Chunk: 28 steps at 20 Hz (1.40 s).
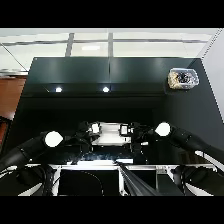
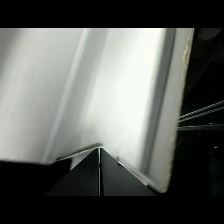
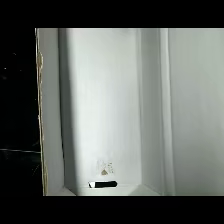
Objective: Fold the box and place the chain.
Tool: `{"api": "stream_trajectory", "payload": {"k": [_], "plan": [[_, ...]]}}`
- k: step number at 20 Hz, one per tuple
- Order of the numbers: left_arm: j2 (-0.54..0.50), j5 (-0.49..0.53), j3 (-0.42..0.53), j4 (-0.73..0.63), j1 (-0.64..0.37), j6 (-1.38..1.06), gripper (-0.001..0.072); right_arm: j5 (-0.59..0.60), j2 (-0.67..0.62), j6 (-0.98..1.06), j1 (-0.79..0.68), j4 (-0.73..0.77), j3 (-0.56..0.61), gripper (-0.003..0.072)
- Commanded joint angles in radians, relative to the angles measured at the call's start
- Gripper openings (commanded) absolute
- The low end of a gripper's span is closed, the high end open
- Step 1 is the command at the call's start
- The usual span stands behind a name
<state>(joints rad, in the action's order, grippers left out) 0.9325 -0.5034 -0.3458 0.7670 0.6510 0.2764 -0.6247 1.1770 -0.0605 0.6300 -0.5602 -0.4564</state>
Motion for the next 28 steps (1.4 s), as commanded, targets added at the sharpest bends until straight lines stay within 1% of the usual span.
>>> {"api": "stream_trajectory", "payload": {"k": [1, 3, 5, 6, 8, 9, 10, 12, 14, 15, 17, 19, 20, 22, 24, 27, 28], "plan": [[-0.106, -0.029, -0.001, 0.090, -0.085, 0.159, 0.0029, 0.001, 0.000, 0.000, 0.000, -0.001, 0.001, 0.0469], [-0.219, -0.088, -0.001, 0.090, -0.193, 0.315, 0.0029, 0.001, 0.000, 0.000, 0.000, -0.001, 0.001, 0.0469], [-0.304, -0.167, -0.001, 0.111, -0.343, 0.603, 0.0029, 0.001, 0.000, 0.000, 0.000, -0.001, 0.001, 0.0469], [-0.327, -0.226, -0.001, 0.152, -0.426, 0.755, 0.0029, 0.001, 0.000, 0.000, 0.000, -0.001, 0.001, 0.0469], [-0.332, -0.411, 0.000, 0.259, -0.602, 0.980, 0.0029, 0.001, 0.000, 0.000, 0.000, -0.001, 0.001, 0.0469], [-0.324, -0.490, 0.002, 0.281, -0.677, 1.015, 0.0029, 0.001, 0.000, 0.000, 0.000, -0.001, 0.001, 0.0469], [-0.314, -0.532, 0.007, 0.262, -0.747, 1.020, 0.0029, 0.001, 0.000, 0.000, 0.000, -0.001, 0.001, 0.0469], [-0.278, -0.571, 0.023, 0.186, -0.830, 1.128, 0.0028, 0.001, 0.000, 0.000, 0.000, -0.001, 0.001, 0.0469], [-0.174, -0.658, 0.025, 0.193, -0.845, 1.141, 0.0030, 0.001, 0.000, 0.000, 0.000, -0.001, 0.001, 0.0469], [-0.107, -0.679, 0.029, 0.189, -0.840, 1.141, 0.0032, 0.001, 0.000, 0.000, 0.000, -0.001, 0.001, 0.0469], [0.013, -0.676, 0.031, 0.164, -0.816, 1.114, 0.0033, 0.001, 0.000, 0.000, 0.000, -0.001, 0.001, 0.0469], [0.098, -0.665, 0.031, 0.072, -0.771, 1.043, 0.0033, 0.001, 0.000, 0.000, 0.000, -0.001, 0.001, 0.0469], [0.124, -0.643, 0.031, 0.033, -0.738, 1.028, 0.0033, 0.001, 0.000, 0.000, 0.000, -0.001, 0.001, 0.0469], [0.148, -0.566, 0.030, -0.002, -0.661, 1.029, 0.0032, 0.001, 0.000, 0.000, 0.000, -0.001, 0.001, 0.0469], [0.148, -0.525, 0.029, -0.032, -0.601, 1.029, 0.0032, 0.001, 0.000, 0.000, 0.000, -0.001, 0.001, 0.0469], [0.148, -0.468, 0.029, -0.035, -0.529, 1.029, 0.0036, 0.001, 0.000, 0.000, 0.000, -0.001, 0.001, 0.0469], [0.148, -0.446, 0.026, -0.039, -0.504, 1.029, 0.0096, 0.001, 0.000, 0.000, 0.000, -0.001, 0.001, 0.0469]]}}
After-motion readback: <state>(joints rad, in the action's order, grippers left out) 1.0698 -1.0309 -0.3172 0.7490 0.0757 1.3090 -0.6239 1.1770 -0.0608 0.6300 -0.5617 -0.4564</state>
